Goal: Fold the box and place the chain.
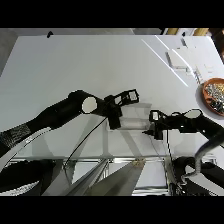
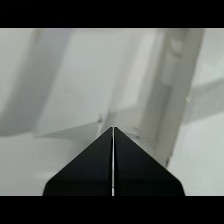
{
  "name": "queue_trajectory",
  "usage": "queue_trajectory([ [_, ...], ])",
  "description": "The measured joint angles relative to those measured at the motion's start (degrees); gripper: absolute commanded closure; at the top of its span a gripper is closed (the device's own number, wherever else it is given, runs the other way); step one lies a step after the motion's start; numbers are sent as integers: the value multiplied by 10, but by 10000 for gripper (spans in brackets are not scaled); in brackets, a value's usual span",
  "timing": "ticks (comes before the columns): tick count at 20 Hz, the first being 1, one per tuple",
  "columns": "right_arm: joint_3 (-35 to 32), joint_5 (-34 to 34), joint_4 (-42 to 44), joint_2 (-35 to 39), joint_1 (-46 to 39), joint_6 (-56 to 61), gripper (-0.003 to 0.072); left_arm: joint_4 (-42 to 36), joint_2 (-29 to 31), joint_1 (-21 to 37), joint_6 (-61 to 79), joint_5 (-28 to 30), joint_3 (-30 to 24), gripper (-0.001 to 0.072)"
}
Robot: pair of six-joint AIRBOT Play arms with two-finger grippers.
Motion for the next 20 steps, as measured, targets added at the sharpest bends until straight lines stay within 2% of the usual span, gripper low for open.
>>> queue_trajectory([
  [4, 0, 0, 0, 0, 0, 0, 273, 5, -1, 3, 12, -39, -26, 707],
  [9, 0, 0, 1, 0, 0, 0, 273, 15, 5, 35, 38, -55, -61, 690],
  [10, 0, 0, 1, 0, 0, 0, 273, 16, 6, 41, 52, -56, -66, 639],
  [12, 0, 0, 1, 0, 0, 0, 273, 16, 8, 49, 89, -58, -76, 407],
  [13, 0, 0, 1, 0, 0, 0, 273, 16, 9, 52, 108, -58, -82, 219],
  [14, 0, 0, 1, 0, 0, 0, 273, 16, 9, 53, 126, -56, -87, 67],
  [15, 0, 0, 1, 0, 0, 0, 273, 16, 9, 54, 141, -52, -92, 9],
  [20, 0, 0, 1, 0, 0, 0, 273, -9, 10, 53, 198, -13, -107, 8],
])
